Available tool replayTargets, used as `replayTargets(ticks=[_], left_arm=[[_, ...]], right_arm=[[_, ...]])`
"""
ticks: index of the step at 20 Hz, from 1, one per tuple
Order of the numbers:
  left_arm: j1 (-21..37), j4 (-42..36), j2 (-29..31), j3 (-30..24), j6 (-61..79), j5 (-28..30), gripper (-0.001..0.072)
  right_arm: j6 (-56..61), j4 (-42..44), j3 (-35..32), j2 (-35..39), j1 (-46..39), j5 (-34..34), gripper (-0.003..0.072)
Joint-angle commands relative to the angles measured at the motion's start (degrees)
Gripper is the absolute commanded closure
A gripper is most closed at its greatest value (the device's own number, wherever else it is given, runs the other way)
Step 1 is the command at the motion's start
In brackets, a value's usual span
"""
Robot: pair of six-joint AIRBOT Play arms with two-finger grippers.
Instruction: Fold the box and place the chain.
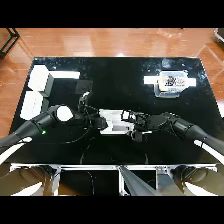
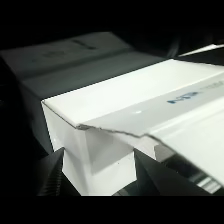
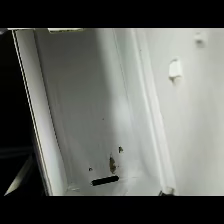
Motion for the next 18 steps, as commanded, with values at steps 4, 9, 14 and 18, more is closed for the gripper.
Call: replayTargets(ticks=[4,9,14,18], left_arm=[[-2.7,9.2,0.0,0.7,-12.8,2.3,0.0173],[-3.7,10.7,-0.5,1.8,-16.9,1.9,0.0194],[-8.8,26.7,-2.3,6.9,-29.9,-3.8,0.0196],[-11.7,33.6,-6.1,12.8,-32.8,-12.1,0.0234]], right_arm=[[0.0,0.0,0.0,0.0,0.0,0.0,0.0556],[0.0,0.0,0.0,0.0,0.0,0.3,0.0556],[0.0,0.0,0.0,0.0,0.0,0.3,0.0556],[0.0,0.0,0.0,0.0,0.0,0.3,0.0556]])
